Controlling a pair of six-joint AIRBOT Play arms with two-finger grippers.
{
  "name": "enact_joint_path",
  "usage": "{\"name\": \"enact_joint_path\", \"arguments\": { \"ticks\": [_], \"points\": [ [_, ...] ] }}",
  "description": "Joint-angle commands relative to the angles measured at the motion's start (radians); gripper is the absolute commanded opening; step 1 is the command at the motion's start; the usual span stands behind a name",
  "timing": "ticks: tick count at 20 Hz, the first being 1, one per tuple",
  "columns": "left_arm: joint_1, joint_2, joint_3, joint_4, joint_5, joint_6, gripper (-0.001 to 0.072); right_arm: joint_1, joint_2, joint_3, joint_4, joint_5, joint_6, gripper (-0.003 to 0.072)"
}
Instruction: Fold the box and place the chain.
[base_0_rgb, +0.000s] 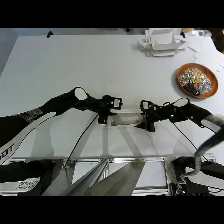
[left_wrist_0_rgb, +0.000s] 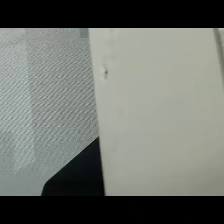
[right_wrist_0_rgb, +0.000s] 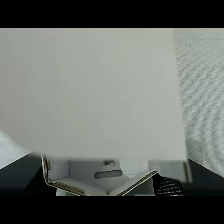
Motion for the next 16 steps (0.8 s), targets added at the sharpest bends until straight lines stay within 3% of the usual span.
{"name": "enact_joint_path", "arguments": {
  "ticks": [1,6,16],
  "points": [
    [0.0,0.001,0.0,0.0,0.0,0.0,0.0012,0.001,-0.003,-0.001,-0.003,-0.023,-0.002,0.0457],
    [0.0,0.001,0.0,0.0,0.0,0.0,0.0012,0.007,-0.009,-0.001,-0.011,-0.051,-0.002,0.0408],
    [0.0,0.001,0.0,0.0,0.0,0.0,0.0012,0.007,-0.007,0.0,-0.01,-0.047,-0.002,0.04]
  ]
}}
